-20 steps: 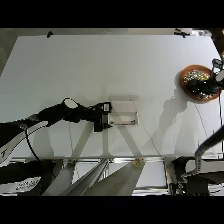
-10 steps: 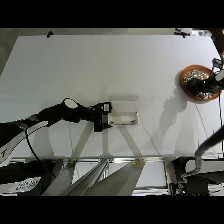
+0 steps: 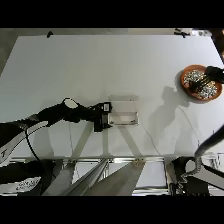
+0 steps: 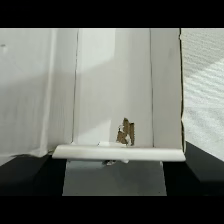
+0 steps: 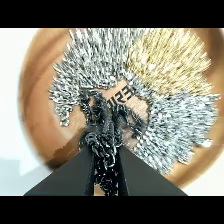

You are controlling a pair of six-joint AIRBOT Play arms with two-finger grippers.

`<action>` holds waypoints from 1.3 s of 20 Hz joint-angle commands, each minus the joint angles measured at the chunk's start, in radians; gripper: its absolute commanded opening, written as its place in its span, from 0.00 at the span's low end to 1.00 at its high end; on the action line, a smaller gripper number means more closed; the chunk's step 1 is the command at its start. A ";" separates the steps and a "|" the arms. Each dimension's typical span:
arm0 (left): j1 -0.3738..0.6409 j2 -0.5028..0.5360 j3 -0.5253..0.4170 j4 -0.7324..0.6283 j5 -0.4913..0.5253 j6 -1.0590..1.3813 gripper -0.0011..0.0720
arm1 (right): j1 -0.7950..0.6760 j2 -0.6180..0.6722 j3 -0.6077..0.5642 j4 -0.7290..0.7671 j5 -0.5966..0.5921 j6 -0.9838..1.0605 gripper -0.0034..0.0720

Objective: Fold the box and place the chain.

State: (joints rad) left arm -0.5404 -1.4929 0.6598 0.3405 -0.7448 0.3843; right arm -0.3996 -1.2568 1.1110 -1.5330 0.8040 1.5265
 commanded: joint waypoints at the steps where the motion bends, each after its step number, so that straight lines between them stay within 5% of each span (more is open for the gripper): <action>1: 0.000 0.000 0.000 0.000 0.000 0.000 0.30 | 0.000 0.170 0.000 0.027 0.081 -0.067 0.05; 15: 0.000 0.000 0.000 0.000 0.000 0.000 0.30 | 0.000 0.692 0.000 0.483 0.277 -0.310 0.05; 26: 0.000 0.000 0.000 0.000 0.000 0.000 0.30 | 0.000 0.784 0.000 0.848 0.546 -0.405 0.05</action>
State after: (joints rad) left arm -0.5404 -1.4929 0.6598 0.3401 -0.7448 0.3840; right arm -0.3996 -0.4820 1.1114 -0.7822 1.2594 1.1496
